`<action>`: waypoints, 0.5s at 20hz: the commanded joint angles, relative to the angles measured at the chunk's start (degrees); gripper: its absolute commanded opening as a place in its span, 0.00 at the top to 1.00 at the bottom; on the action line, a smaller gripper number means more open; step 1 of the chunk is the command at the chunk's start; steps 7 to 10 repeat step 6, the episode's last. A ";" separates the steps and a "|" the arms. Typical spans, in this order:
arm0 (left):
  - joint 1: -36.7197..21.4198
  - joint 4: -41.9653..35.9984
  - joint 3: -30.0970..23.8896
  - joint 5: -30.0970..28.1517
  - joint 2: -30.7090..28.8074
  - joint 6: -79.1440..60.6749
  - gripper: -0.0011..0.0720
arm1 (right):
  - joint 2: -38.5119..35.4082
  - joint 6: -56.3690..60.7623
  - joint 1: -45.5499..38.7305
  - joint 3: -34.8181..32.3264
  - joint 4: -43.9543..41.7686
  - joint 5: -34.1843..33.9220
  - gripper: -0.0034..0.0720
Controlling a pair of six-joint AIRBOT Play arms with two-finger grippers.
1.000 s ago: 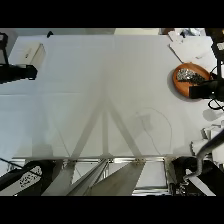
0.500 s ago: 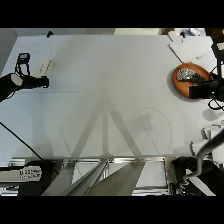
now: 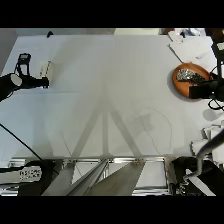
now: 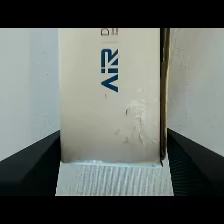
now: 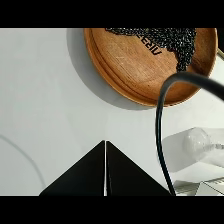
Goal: Fold the box and place the chain.
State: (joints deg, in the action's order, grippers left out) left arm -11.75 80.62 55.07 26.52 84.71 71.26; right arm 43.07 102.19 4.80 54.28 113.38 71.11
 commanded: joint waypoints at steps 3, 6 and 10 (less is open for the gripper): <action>0.00 -1.03 0.04 2.05 -13.03 -0.74 0.03 | -0.04 0.00 -0.04 0.07 -0.02 0.02 0.94; 0.00 -7.26 0.04 2.62 -22.34 -0.74 0.03 | -0.04 0.00 -0.04 0.07 -0.02 0.02 0.94; 0.00 -7.26 0.04 2.62 -22.34 -0.74 0.03 | -0.04 0.00 -0.04 0.07 -0.02 0.02 0.94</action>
